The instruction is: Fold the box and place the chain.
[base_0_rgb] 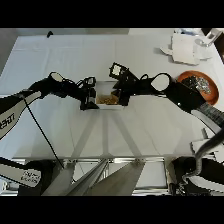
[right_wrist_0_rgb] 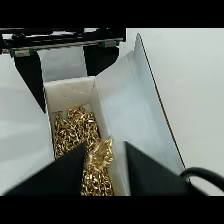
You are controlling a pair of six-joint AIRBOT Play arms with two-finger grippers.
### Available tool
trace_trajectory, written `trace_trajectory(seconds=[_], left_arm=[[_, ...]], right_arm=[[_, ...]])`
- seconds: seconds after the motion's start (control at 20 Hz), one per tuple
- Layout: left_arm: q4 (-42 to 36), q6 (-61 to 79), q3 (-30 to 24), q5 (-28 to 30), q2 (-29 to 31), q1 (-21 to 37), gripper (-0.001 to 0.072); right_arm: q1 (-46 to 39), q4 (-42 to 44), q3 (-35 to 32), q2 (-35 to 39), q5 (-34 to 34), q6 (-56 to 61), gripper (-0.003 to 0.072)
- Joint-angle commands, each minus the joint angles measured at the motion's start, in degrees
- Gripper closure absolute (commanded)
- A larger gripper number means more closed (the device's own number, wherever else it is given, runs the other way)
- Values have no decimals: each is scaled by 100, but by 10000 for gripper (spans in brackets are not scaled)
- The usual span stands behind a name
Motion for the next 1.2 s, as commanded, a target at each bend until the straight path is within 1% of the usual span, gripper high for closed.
trace_trajectory(seconds=[0.0, 0.1, 0.15, 0.25, 0.35, 0.45, 0.55, 0.65, 0.85, 0.95, 1.15], left_arm=[[2, 0, -2, 2, 0, -2, 314], [2, 2, -2, 2, 0, -2, 314], [2, 2, -2, 2, 0, -2, 314], [2, 0, -2, 2, 0, -2, 314], [2, 2, -2, 2, 0, -2, 314], [2, 0, -2, 2, 0, -2, 314], [2, 2, -2, 0, 0, -2, 314], [2, 0, -2, 2, 0, -2, 314], [2, 2, -2, 0, 0, -2, 314], [2, 2, -2, 0, 0, -2, 314], [2, 0, -2, 0, 0, -2, 314]], right_arm=[[-153, -26, 4, -35, 96, -24, 355], [-570, -22, 4, -37, 557, -28, 356], [-835, -22, 2, -37, 894, -85, 356], [-1340, -15, -11, -39, 1519, -455, 356], [-1755, 138, -66, -76, 1797, -1097, 355], [-2024, 319, -81, -280, 1895, -1956, 353], [-2092, 455, -81, -619, 1985, -2531, 346], [-2052, 632, -81, -1014, 2177, -2833, 343], [-1871, 1097, -81, -1617, 2260, -3080, 324], [-1779, 1239, -81, -1733, 2264, -3156, 324], [-1652, 1316, -81, -1740, 2374, -3530, 323]])
